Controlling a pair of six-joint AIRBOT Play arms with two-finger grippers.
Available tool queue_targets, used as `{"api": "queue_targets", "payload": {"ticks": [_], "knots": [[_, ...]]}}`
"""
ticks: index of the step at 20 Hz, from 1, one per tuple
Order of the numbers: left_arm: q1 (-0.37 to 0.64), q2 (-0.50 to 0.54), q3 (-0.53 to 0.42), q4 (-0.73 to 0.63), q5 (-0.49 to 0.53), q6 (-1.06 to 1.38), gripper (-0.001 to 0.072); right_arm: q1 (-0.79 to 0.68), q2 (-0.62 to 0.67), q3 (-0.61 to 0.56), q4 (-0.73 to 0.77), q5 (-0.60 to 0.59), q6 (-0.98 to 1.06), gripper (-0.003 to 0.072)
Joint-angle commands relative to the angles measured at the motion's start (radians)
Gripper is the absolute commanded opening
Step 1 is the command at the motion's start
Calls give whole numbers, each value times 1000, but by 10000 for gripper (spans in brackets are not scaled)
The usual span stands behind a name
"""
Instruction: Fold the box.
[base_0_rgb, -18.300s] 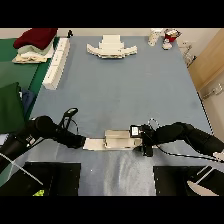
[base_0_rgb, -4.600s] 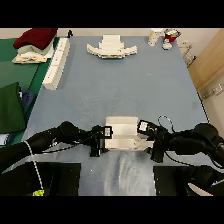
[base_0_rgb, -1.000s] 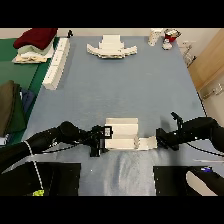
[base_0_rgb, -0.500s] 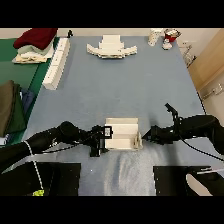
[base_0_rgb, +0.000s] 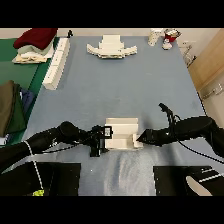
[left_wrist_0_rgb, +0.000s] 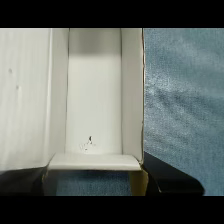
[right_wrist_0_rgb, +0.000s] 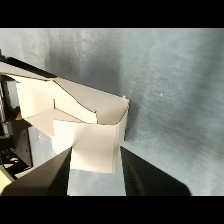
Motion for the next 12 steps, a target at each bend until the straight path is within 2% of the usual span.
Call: {"api": "queue_targets", "payload": {"ticks": [1,6,12], "knots": [[0,-1,1,0,0,0,444,79,-49,3,-24,90,10,469],[0,-1,1,0,0,0,443,169,-82,41,-54,144,71,448],[0,-1,1,0,0,0,444,376,-124,161,-418,169,504,447]]}}
